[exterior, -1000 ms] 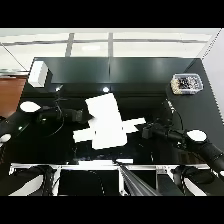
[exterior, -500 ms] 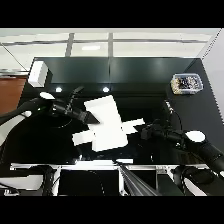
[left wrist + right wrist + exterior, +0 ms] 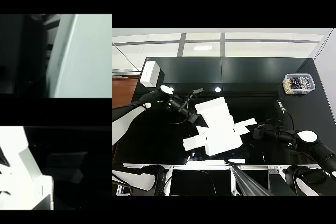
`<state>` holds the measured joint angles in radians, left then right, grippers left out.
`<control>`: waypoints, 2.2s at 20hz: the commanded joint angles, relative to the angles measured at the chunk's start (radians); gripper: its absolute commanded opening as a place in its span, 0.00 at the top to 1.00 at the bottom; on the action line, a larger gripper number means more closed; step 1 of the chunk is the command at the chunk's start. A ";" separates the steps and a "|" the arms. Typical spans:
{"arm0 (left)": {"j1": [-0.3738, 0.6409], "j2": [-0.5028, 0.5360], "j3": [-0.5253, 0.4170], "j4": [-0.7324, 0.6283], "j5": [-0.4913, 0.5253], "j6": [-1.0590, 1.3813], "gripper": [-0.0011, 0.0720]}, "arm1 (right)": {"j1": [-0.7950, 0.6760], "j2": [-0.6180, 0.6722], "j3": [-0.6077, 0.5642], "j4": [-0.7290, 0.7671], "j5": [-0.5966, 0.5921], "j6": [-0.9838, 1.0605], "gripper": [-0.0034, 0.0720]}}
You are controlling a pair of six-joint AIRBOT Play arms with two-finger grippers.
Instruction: Fold the box and place the chain.
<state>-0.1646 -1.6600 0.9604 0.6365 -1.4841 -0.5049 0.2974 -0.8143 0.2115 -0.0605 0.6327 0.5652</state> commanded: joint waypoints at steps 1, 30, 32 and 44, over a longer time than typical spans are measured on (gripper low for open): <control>-0.008 -0.004 0.038 0.040 -0.033 0.008 0.95 | 0.000 0.001 0.000 -0.004 -0.034 0.000 0.94; -0.321 0.301 -0.216 0.085 0.694 0.607 0.95 | 0.117 -0.031 0.232 -0.771 0.166 -0.299 0.04; -0.322 0.301 -0.216 0.085 0.694 0.606 0.95 | 0.117 -0.068 0.222 -0.771 0.149 -0.352 0.04; -0.322 0.301 -0.216 0.085 0.692 0.606 0.95 | 0.303 -0.199 0.225 -0.712 -0.008 -0.447 0.05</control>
<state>-0.4862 -1.3582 0.7437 0.7212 -0.7914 0.1009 0.5495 -0.9993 0.4351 -0.8032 0.7147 0.1299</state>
